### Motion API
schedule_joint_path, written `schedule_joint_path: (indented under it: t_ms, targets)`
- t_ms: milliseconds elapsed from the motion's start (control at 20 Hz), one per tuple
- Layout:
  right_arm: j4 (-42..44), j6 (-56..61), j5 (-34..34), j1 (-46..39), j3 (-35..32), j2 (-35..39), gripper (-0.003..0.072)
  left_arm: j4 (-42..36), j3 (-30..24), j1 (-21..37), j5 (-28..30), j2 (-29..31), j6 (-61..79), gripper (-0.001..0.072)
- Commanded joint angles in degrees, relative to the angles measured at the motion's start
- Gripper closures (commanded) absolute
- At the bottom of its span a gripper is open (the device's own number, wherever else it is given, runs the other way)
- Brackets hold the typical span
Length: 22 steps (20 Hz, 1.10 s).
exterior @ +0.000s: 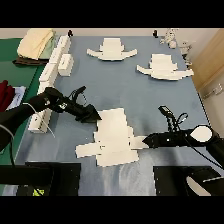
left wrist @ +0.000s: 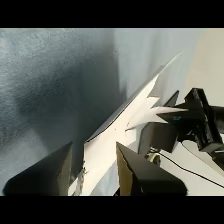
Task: Fold the box.
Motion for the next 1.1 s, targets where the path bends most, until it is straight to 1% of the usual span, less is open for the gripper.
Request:
schedule_joint_path:
  t_ms: [0, 100, 150, 300, 450, 500, 550, 600, 850, 950, 1000, 1050]
  targets:
    - [0.0, 0.5, -0.7, 0.4, -0.1, 0.1, 0.0688, -2.5, 0.1, -0.9, -2.5, -3.4, 5.3, 0.0279]
    - [0.0, 0.5, -0.7, 0.4, -0.1, 0.1, 0.0688, -2.5, 0.4, -2.1, -2.7, -3.9, 7.9, 0.0306]
    - [0.0, 0.5, -0.7, 0.4, -0.1, 0.1, 0.0688, -2.5, 1.1, -3.0, -3.4, -4.5, 9.3, 0.0306]
    - [0.0, 0.9, -0.7, 0.4, -0.1, 0.1, 0.0688, -2.5, 4.5, -5.2, -4.2, -6.9, 11.5, 0.0306]
    - [0.0, 1.4, -0.7, 0.4, -0.1, 0.1, 0.0688, -2.5, 8.1, -6.4, -7.5, -9.0, 14.1, 0.0308]
    - [0.0, 1.4, -0.7, 0.4, -0.1, 0.1, 0.0688, -2.3, 8.8, -6.7, -8.8, -9.5, 14.6, 0.0344]
    - [0.0, 1.4, -0.7, 0.4, -0.1, 0.1, 0.0688, -2.0, 9.0, -6.7, -10.3, -9.8, 15.7, 0.0570]
    - [0.0, 1.4, -0.7, 0.4, -0.1, 0.1, 0.0688, -1.7, 9.0, -6.7, -11.8, -10.0, 17.0, 0.0671]
    - [0.0, 1.3, -0.8, 0.4, -0.1, 0.1, 0.0687, -0.8, 9.1, -6.8, -12.6, -10.2, 20.0, 0.0672]
    - [0.0, 1.3, -2.4, 0.4, -0.1, 0.1, 0.0675, -1.0, 9.1, -6.8, -12.7, -10.2, 19.9, 0.0672]
    - [-0.1, 1.3, -3.8, 0.4, -0.1, 0.1, 0.0624, -1.0, 9.1, -6.8, -12.6, -10.2, 20.2, 0.0691]
    - [-0.8, 1.3, -5.5, 0.4, 0.0, 0.1, 0.0519, -1.0, 9.4, -6.8, -12.5, -10.1, 23.1, 0.0692]
